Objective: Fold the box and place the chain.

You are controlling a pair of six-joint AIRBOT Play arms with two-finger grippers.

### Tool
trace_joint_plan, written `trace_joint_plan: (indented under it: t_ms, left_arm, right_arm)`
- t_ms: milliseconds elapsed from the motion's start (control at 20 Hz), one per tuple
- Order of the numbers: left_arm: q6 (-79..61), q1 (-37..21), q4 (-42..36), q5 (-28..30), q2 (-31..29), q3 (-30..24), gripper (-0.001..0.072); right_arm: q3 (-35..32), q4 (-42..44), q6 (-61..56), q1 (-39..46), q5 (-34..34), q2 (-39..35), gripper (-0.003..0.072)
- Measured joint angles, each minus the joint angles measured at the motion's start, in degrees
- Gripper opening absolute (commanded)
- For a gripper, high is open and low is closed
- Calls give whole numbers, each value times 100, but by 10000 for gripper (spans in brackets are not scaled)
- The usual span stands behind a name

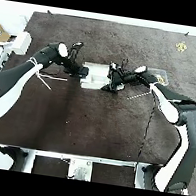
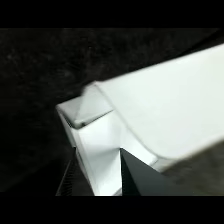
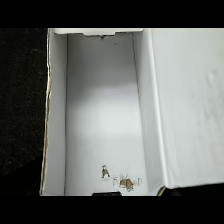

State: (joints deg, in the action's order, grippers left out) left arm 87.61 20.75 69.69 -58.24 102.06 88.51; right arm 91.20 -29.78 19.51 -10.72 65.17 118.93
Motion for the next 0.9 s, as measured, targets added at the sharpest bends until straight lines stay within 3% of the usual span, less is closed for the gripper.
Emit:
trace_joint_plan:
  t_ms: [450,750,900]
  left_arm:
    - [957,378,879,-101,90,168,303]
    - [1827,802,1915,-1290,831,1432,302]
    - [2236,887,2306,-1650,1067,1792,302]
  right_arm:
    - [0,0,0,0,0,0,438]
    - [0,0,0,0,0,0,438]
    - [0,0,0,0,0,0,437]
